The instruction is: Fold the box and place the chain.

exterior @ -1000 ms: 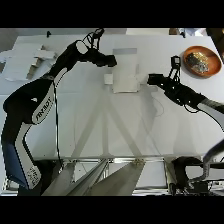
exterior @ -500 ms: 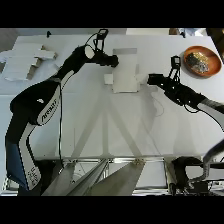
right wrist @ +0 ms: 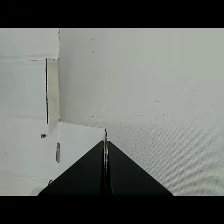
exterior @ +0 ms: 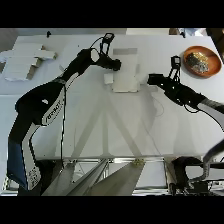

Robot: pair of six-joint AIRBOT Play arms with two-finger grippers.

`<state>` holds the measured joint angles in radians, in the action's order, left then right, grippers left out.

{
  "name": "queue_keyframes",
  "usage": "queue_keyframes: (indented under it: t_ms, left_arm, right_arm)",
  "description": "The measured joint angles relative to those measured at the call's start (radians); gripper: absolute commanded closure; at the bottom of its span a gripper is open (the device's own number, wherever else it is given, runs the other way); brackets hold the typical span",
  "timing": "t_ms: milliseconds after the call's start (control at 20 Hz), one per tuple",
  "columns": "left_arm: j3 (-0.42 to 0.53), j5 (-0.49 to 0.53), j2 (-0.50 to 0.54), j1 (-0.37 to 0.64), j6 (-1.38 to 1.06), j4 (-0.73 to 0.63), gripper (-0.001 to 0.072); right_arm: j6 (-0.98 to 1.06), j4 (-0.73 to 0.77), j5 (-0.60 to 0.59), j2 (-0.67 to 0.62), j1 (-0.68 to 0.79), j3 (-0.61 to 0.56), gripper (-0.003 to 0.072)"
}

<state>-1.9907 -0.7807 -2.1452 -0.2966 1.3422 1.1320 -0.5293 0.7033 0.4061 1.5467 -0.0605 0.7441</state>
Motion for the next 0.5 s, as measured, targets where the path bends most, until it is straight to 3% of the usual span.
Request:
queue_keyframes:
  t_ms: [150,500]
  left_arm:
    - [-0.028,-0.040,0.007,0.000,-0.056,0.002,0.0434]
    - [-0.042,-0.182,0.026,-0.001,-0.215,-0.007,0.0439]
  right_arm:
    - [0.000,0.000,-0.001,0.000,0.000,0.000,0.0677]
    - [0.000,0.000,-0.001,0.000,0.000,0.000,0.0677]
